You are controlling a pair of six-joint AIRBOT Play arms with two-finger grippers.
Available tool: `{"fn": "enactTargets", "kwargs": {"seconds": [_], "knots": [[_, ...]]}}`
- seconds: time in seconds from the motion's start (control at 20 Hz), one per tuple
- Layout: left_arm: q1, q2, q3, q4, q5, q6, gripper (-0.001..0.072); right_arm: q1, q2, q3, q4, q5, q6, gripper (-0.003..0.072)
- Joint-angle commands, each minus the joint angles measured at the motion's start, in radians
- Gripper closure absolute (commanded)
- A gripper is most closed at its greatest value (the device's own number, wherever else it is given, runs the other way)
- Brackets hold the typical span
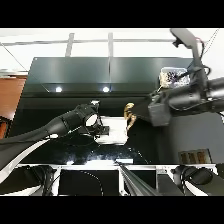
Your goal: Fold the box and place the chain.
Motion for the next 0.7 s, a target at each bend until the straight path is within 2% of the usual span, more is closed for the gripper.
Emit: {"fn": "enactTargets", "kwargs": {"seconds": [0.0,0.15,0.4,0.55,0.65], "knots": [[-0.001,-0.001,0.000,-0.001,-0.003,0.000,0.0678,0.060,-0.022,-0.020,0.006,-0.154,0.000,0.0678],[-0.001,-0.001,0.000,-0.001,-0.005,0.000,0.0678,0.060,-0.039,-0.027,-0.101,-0.107,0.040,0.0678],[-0.001,-0.001,0.000,-0.001,-0.008,0.000,0.0678,0.059,-0.039,-0.145,-0.130,-0.103,0.055,0.0678],[0.000,-0.001,0.000,-0.001,-0.008,0.000,0.0678,0.059,-0.039,-0.203,-0.224,-0.103,0.122,0.0677],[0.000,-0.001,0.000,-0.001,-0.008,0.000,0.0678,0.068,-0.039,-0.235,-0.195,-0.105,0.128,0.0678]]}}
